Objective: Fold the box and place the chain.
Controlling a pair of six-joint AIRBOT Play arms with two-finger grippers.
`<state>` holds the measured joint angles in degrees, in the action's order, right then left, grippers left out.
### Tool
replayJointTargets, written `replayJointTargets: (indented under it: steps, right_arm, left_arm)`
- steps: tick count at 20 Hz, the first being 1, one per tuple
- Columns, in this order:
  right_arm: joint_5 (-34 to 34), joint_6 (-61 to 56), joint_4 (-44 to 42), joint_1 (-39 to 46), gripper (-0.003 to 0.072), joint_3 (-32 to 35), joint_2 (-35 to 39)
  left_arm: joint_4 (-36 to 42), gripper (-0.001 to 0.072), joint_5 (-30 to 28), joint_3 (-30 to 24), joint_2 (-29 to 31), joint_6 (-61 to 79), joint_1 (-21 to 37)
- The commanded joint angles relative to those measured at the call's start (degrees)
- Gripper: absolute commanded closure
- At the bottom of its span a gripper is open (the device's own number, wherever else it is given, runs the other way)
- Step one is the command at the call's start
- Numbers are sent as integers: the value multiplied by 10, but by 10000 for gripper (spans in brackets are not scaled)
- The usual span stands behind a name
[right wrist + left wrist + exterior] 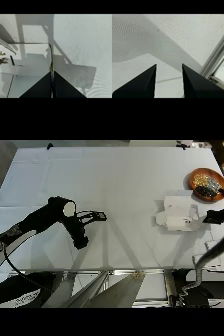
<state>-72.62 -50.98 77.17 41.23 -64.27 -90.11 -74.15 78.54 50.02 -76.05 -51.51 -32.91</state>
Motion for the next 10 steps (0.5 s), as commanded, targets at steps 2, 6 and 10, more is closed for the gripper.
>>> replayJointTargets:
  steps: [2,6,10]
  right_arm:
    - [-46,83,-131,-17,675,0,28]
    - [-50,121,-201,-74,676,1,88]
    - [-62,151,-263,-143,676,19,141]
  left_arm:
    - [0,372,0,0,0,0,0]
    - [0,372,0,0,0,0,0]
    - [0,372,0,0,0,0,0]
